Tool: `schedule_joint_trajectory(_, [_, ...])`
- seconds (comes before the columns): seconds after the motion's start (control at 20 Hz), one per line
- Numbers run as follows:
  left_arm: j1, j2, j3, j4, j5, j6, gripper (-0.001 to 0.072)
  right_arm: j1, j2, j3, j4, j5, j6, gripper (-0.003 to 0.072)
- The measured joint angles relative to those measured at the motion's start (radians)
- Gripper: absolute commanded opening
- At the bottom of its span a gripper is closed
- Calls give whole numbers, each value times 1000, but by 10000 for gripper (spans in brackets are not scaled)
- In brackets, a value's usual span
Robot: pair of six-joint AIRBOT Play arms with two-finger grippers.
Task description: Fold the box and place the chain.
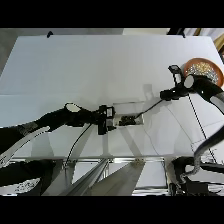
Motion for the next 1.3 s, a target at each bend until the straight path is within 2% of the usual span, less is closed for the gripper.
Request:
schedule_joint_trajectory(0.05, [0, 0, 0, 0, 0, 0, 254, 0, -2, 0, -2, 0, 0, 25])
schedule_joint_trajectory(0.15, [0, 0, 0, 0, 0, 0, 254, 0, -3, 1, -1, 3, 1, 11])
schedule_joint_trajectory(0.55, [0, 0, 0, 0, 0, 0, 254, 1, 70, -1, 12, 83, 1, 11])
schedule_joint_trajectory(0.9, [0, 0, 0, 0, 0, 0, 254, 51, 290, 0, 105, 233, -55, 11])
schedule_joint_trajectory(1.3, [0, 0, 0, 0, 0, 0, 254, 282, 541, -1, 173, 371, -73, 11])
